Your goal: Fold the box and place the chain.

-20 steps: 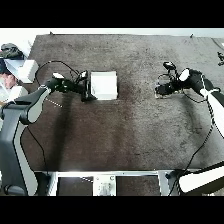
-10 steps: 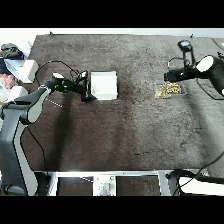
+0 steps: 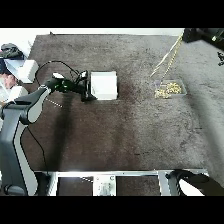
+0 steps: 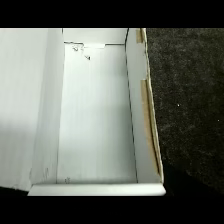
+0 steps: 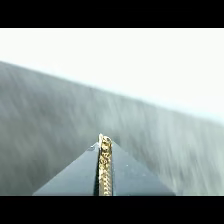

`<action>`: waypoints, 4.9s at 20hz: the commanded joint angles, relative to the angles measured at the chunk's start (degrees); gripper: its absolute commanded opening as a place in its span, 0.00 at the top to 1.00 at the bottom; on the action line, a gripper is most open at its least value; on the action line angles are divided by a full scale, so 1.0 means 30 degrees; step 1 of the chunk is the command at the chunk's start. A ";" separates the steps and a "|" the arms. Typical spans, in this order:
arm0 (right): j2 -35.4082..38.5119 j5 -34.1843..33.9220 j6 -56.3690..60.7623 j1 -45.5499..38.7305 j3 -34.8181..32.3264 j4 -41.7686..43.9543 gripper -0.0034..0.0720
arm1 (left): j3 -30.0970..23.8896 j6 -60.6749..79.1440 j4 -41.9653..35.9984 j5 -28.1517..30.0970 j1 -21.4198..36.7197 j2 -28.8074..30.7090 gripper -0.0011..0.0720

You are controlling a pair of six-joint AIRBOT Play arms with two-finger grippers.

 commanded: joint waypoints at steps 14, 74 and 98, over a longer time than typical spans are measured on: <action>-0.5195 -0.2703 0.0015 0.7796 0.1144 0.0816 0.97 | 0.0007 0.0007 0.0007 0.0007 0.0000 0.0007 0.68; -0.6390 -1.3595 1.4455 0.4007 -1.0834 0.2739 0.97 | 0.0007 0.0007 0.0007 0.0007 0.0000 0.0007 0.68; -0.9311 -1.1839 1.4309 0.9187 -0.6237 0.0532 0.49 | 0.0007 0.0007 0.0007 0.0007 0.0000 0.0007 0.68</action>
